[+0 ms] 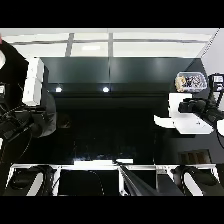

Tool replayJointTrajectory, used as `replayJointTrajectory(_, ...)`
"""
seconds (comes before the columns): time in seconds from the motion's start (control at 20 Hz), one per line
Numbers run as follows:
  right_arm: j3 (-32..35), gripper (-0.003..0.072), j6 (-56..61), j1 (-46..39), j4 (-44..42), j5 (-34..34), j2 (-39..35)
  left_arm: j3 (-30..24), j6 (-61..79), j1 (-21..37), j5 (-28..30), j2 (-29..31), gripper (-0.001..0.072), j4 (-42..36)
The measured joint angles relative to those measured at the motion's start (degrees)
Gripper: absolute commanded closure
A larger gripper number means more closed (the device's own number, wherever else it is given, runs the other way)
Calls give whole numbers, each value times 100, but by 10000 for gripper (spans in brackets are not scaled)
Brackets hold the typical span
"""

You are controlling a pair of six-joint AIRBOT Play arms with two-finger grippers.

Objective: Fold the box and place the chain.

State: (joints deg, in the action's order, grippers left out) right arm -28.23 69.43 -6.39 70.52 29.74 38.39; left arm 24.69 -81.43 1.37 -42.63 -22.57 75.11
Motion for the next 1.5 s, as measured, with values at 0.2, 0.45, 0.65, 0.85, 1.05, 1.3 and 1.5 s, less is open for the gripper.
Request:
replayJointTrajectory(0.2,0,669,0,0,2,0,0,0,0,0,11,0,685,-57)
replayJointTrajectory(0.45,0,669,0,0,2,0,0,0,0,0,17,0,685,-70)
replayJointTrajectory(0.65,0,669,0,0,4,0,0,-7,0,0,22,0,684,-74)
replayJointTrajectory(0.85,0,669,0,0,-101,-129,0,-92,0,0,44,0,684,-79)
replayJointTrajectory(1.05,0,669,20,7,-688,-433,0,-192,2,-28,184,-35,260,-197)
replayJointTrajectory(1.3,0,658,57,7,-1823,-428,0,-90,245,-424,442,-538,-10,-457)
replayJointTrajectory(1.5,0,268,70,7,-2334,11,0,114,387,-693,407,-1062,-10,-208)
